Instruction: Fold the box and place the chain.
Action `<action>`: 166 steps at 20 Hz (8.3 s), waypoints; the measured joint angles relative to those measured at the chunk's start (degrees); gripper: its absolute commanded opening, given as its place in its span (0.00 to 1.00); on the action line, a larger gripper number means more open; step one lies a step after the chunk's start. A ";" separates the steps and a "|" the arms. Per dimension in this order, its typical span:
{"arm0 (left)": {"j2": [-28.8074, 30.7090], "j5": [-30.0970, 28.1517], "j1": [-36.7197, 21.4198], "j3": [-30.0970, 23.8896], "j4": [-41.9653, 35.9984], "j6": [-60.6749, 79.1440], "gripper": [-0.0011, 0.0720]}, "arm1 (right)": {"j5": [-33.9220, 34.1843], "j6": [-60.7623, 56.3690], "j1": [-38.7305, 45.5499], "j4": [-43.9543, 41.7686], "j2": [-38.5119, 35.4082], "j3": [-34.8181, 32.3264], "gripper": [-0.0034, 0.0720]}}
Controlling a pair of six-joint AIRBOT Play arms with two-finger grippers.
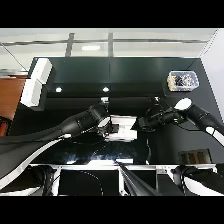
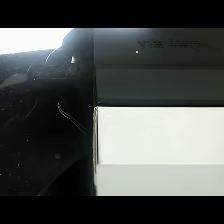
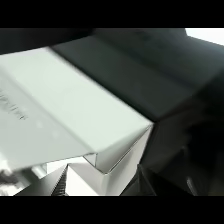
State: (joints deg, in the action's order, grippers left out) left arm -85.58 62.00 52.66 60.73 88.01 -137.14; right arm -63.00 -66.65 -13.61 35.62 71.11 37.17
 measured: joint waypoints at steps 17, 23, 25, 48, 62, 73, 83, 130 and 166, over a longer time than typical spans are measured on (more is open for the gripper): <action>0.00 -0.02 0.00 0.00 -0.02 0.02 0.05 | 4.28 -59.69 -29.73 44.19 2.86 11.67 0.51; -0.02 -0.15 0.00 0.00 -0.04 0.02 0.05 | 2.89 -63.95 -31.12 45.22 4.83 12.00 0.37; 0.00 -0.31 0.00 0.00 -0.11 0.02 0.05 | 2.80 -64.46 -31.26 45.20 5.01 12.02 0.30; -0.02 -0.31 0.00 0.02 0.02 0.11 0.05 | 4.15 -65.44 -31.36 45.42 5.01 12.72 0.58; -0.02 -0.04 0.00 0.00 -0.02 0.02 0.05 | -4.90 -55.52 -18.91 54.86 -17.81 12.83 0.57; -0.02 0.04 0.00 0.00 -0.02 0.02 0.05 | 15.96 -38.32 16.52 53.09 -2.60 23.50 0.90; -0.02 0.07 0.00 0.02 -0.04 0.00 0.05 | 4.70 -53.81 25.57 49.88 26.40 54.71 0.89; -0.02 0.07 0.00 0.02 -0.44 0.00 0.05 | -1.46 -14.69 26.12 33.07 -6.51 52.65 0.05; -0.02 -0.39 0.00 0.00 -0.44 0.02 0.05 | -10.27 -5.14 -1.99 -1.38 -23.32 16.70 0.05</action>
State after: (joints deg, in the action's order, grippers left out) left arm -85.60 61.60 52.66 60.73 87.57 -137.12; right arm -73.28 -71.79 -15.59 34.24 47.79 53.87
